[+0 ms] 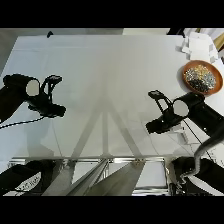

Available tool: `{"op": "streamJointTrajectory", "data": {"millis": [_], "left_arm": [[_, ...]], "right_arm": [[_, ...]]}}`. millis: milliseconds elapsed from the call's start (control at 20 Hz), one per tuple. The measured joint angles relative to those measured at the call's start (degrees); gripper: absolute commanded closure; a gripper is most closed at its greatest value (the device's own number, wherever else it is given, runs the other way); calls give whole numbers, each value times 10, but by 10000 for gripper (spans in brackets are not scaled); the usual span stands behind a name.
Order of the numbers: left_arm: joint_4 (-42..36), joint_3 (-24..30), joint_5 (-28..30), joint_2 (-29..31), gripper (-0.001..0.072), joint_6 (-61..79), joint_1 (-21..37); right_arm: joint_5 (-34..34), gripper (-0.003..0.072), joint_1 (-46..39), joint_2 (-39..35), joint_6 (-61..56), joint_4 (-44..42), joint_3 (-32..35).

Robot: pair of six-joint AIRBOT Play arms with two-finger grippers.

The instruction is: Fold the box and place the chain.

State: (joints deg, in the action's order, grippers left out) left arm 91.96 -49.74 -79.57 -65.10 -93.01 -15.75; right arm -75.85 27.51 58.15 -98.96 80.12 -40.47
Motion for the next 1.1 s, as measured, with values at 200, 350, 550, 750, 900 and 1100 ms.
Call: {"op": "streamJointTrajectory", "data": {"millis": [200, 350, 550, 750, 900, 1100], "left_arm": [[0, 0, 0, 0, 699, 0, 0], [0, 0, 0, 0, 699, 0, 0], [0, 0, 0, 0, 699, 0, 0], [0, 0, 0, 0, 699, 0, 0], [0, 0, 0, 0, 699, 0, 0], [0, 0, 0, 0, 699, 0, 0]], "right_arm": [[0, 675, 0, 0, 0, 0, 0], [0, 675, 0, 0, 0, 0, 0], [2, 675, 0, 0, 0, -2, 0], [-2, 675, -4, 0, -3, 15, 0], [-38, 676, -21, 0, 4, 51, -9], [-89, 680, -73, 0, 30, 139, -39]]}}
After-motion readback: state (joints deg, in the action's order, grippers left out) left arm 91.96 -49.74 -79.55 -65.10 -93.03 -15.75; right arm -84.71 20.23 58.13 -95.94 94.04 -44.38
